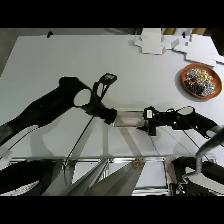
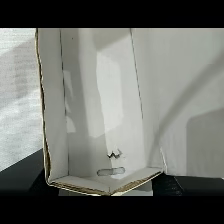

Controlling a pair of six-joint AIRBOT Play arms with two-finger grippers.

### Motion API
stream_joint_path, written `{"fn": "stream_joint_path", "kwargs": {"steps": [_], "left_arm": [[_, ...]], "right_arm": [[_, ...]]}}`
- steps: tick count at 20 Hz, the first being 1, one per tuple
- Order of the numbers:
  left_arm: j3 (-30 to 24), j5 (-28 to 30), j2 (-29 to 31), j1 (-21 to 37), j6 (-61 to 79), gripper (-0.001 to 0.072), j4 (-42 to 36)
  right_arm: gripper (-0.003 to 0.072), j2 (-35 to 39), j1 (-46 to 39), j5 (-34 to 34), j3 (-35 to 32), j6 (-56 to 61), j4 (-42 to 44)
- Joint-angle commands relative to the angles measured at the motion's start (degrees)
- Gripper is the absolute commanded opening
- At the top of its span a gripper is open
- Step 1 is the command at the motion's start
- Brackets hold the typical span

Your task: Fold the box and place the chain.

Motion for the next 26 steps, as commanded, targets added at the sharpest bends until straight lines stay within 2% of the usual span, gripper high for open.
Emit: {"fn": "stream_joint_path", "kwargs": {"steps": [1,3,6,8,10,12,14,18,20,26], "left_arm": [[-10.67,7.32,7.65,5.25,25.86,0.0649,-3.93],[-17.9,12.87,10.4,9.51,42.93,0.0648,-8.13],[-23.71,19.54,10.03,15.72,66.53,0.0631,-15.98],[-24.7,22.93,7.76,16.74,80.39,0.0631,-20.65],[-24.7,25.09,4.26,16.57,96.63,0.0631,-29.4],[-24.7,24.72,-0.07,16.04,114.38,0.0633,-39.89],[-24.7,23.47,-3.8,15.91,126.73,0.0636,-45.83],[-24.7,23.54,-6.97,14.93,134.05,0.064,-48.68],[-24.7,23.43,-8.02,14.93,133.9,0.07,-51.21],[-24.7,21.97,-9.38,14.49,132.74,0.0702,-56.08]], "right_arm": [[0.0341,0.0,0.0,0.02,0.0,0.0,-0.02],[0.0341,0.0,0.02,0.0,0.0,0.0,-0.02],[0.0341,0.0,0.0,0.02,0.0,0.0,-0.02],[0.0341,0.0,0.02,0.04,0.0,0.0,0.0],[0.0341,0.0,0.0,0.02,0.0,0.0,0.0],[0.0341,0.0,0.02,0.0,0.0,0.0,0.0],[0.0341,0.0,0.0,0.02,0.0,0.0,0.0],[0.0341,0.0,0.0,0.02,0.0,0.0,0.0],[0.0341,0.0,0.0,0.02,0.0,0.0,0.0],[0.0341,0.0,0.0,0.02,0.0,-0.02,0.0]]}}
